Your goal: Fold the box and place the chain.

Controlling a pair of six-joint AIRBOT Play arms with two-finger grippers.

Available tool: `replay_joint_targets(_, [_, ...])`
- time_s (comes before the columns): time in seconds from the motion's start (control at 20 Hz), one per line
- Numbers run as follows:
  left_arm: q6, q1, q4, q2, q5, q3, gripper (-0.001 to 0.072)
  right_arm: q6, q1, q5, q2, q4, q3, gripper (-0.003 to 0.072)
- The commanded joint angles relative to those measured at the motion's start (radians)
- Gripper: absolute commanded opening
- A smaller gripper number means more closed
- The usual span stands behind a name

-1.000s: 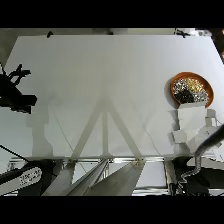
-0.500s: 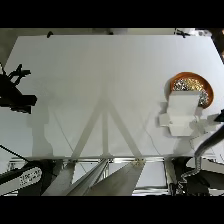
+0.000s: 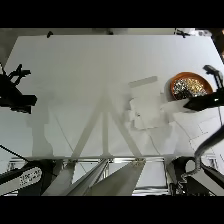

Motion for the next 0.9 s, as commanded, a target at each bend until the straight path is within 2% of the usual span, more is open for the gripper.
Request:
replay_joint_targets(0.0, [0.005, 0.001, 0.001, 0.001, 0.0, 0.0, 0.0011, 0.035, 0.171, -0.158, 0.1, 0.119, -0.18, 0.0009])
replay_joint_targets(0.25, [0.01, 0.001, 0.004, 0.001, 0.0, 0.0, 0.0011, 0.164, 0.4, -0.379, 0.121, 0.131, -0.304, 0.0009])
replay_joint_targets(0.4, [0.011, 0.001, 0.003, 0.001, 0.001, 0.0, 0.0011, 0.31, 0.539, -0.587, 0.121, 0.111, -0.342, 0.0009])
replay_joint_targets(0.55, [-0.028, 0.0, -0.013, 0.001, 0.109, 0.0, 0.0011, 0.5, 0.669, -0.727, 0.121, -0.006, -0.344, 0.0009])
replay_joint_targets(0.7, [-0.057, 0.0, -0.079, 0.001, 0.141, 0.0, 0.0011, 0.651, 0.757, -0.748, 0.121, -0.136, -0.344, 0.0009])
replay_joint_targets(0.8, [-0.056, 0.0, -0.103, 0.0, 0.261, 0.0, 0.0011, 0.656, 0.789, -0.748, 0.121, -0.135, -0.344, 0.0009])
replay_joint_targets(0.85, [-0.057, 0.0, -0.111, 0.0, 0.272, 0.0, 0.0011, 0.658, 0.798, -0.746, 0.121, -0.135, -0.344, 0.0009])
